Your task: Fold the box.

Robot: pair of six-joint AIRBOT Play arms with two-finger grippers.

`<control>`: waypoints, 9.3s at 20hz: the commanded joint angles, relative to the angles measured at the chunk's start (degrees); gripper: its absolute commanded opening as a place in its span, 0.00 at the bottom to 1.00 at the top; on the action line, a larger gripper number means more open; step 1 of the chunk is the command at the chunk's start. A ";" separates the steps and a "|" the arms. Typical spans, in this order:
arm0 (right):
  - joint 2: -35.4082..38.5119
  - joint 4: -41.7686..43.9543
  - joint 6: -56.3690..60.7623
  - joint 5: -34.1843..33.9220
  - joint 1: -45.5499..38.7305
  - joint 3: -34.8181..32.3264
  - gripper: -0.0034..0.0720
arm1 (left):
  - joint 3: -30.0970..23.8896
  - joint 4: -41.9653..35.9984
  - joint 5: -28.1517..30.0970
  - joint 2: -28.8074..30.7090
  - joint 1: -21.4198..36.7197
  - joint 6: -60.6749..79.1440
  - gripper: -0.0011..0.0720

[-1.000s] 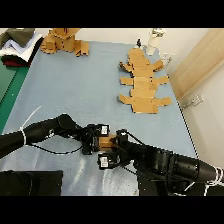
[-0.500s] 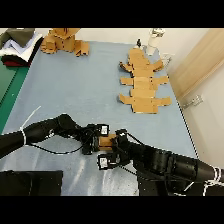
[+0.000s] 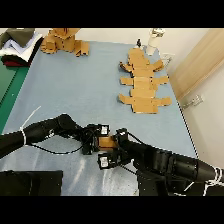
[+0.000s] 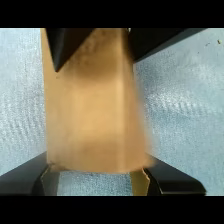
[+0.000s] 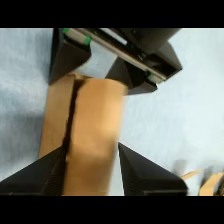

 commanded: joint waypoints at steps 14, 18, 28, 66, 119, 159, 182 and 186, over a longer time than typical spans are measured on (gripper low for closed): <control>15.52 14.69 8.07 -6.40 -1.46 2.12 0.74 | 0.04 -0.04 0.07 0.02 -0.02 -0.07 0.41; 11.37 10.62 7.96 -5.22 -4.26 2.12 0.72 | 0.04 -0.04 0.07 0.02 -0.02 -0.07 0.42; 4.35 13.64 3.23 -1.29 -4.26 2.14 0.70 | 0.04 -0.02 0.09 0.00 -0.02 -0.07 0.41; -0.20 10.54 -3.10 -1.88 -3.82 2.71 0.31 | 0.04 -0.02 0.09 0.00 -0.02 -0.07 0.41; 13.22 51.84 70.90 11.93 -9.33 -7.30 0.05 | 0.04 -0.04 0.07 0.00 -0.02 -0.07 0.41; 20.81 4.42 85.33 -40.04 -18.80 2.03 0.05 | 0.04 -0.04 0.07 0.00 -0.04 -0.07 0.41; 16.26 7.78 89.61 -32.68 -19.32 2.67 0.05 | 0.07 -1.11 -0.35 0.02 0.07 -0.85 0.41; 15.39 8.50 89.61 -31.61 -19.32 2.67 0.05 | 0.07 -0.37 3.69 2.40 3.26 -11.19 0.42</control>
